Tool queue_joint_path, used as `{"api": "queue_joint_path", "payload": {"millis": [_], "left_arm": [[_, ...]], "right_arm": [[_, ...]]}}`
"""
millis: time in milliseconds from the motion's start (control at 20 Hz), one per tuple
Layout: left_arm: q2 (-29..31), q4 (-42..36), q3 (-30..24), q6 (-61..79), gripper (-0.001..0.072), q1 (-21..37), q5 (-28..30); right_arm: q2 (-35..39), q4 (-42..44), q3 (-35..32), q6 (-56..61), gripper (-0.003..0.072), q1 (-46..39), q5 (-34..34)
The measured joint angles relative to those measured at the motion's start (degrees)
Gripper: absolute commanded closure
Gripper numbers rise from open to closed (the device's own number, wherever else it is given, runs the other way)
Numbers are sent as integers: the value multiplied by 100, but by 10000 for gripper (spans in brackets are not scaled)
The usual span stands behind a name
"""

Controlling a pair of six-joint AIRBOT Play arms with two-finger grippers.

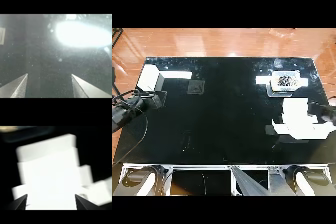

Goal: Fold the box and place the chain.

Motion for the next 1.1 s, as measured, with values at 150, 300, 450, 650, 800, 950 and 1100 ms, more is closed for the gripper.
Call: {"api": "queue_joint_path", "payload": {"millis": [150, 300, 450, 650, 800, 950, 1100], "left_arm": [[-195, -50, 0, 17, 70, 0, -24], [-358, -74, 0, 22, 70, 0, -35], [-509, -90, 0, 24, 70, -4, -37], [-743, -94, 0, 103, 70, -4, -87], [-918, -114, 0, 223, 70, -4, -278], [-1043, -133, 0, 282, 70, -4, -431], [-1091, -168, 0, 302, 70, -4, -520]], "right_arm": [[-632, 439, 299, -210, -18, -1784, 85], [-1397, 1565, 723, -935, -18, -3506, 116], [-2319, 2291, 1165, -1851, -18, -4621, -435], [-3606, 3250, 1784, -3394, -16, -5252, -1543], [-4612, 3895, 2470, -4070, -10, -5268, -2356], [-5458, 3744, 3200, -4363, -10, -5088, -2953], [-6065, 3644, 3705, -4529, -10, -4999, -3246]]}}
